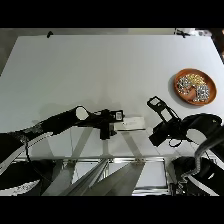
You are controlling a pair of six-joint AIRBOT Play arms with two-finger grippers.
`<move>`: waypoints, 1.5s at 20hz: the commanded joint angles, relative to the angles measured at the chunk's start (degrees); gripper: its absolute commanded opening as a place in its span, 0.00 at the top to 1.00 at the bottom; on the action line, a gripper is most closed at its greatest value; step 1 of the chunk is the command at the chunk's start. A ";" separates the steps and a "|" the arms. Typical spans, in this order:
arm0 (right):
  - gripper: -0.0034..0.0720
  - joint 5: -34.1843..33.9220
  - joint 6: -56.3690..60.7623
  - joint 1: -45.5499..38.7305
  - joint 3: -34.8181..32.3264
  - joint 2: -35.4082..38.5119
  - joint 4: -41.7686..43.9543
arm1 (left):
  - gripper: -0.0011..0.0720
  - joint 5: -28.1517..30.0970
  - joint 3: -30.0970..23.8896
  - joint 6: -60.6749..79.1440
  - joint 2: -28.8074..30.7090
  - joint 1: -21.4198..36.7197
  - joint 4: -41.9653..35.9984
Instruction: Fold the box and place the chain.
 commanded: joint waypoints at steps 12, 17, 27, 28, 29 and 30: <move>0.94 0.70 1.60 0.00 0.04 0.04 -1.84 | 0.97 -6.14 -0.02 -3.10 2.43 0.22 0.20; 0.94 -1.62 1.60 0.00 0.04 0.04 -1.81 | 0.98 1.27 -0.02 -13.44 5.84 0.37 9.18; 0.94 -5.11 1.55 0.00 0.04 0.00 -1.86 | 0.98 0.15 -0.02 -64.48 15.80 31.87 47.41; 0.94 -6.01 1.55 0.00 0.02 0.00 -1.81 | 0.98 -1.46 -0.02 -65.31 16.26 36.15 49.11; 0.94 -6.86 1.60 0.00 0.04 0.02 -1.68 | 0.98 -3.37 -0.02 -65.79 16.37 40.74 49.68; 0.94 -7.76 1.60 0.00 0.04 0.00 -1.36 | 0.98 -5.09 -0.02 -65.88 16.35 44.83 49.57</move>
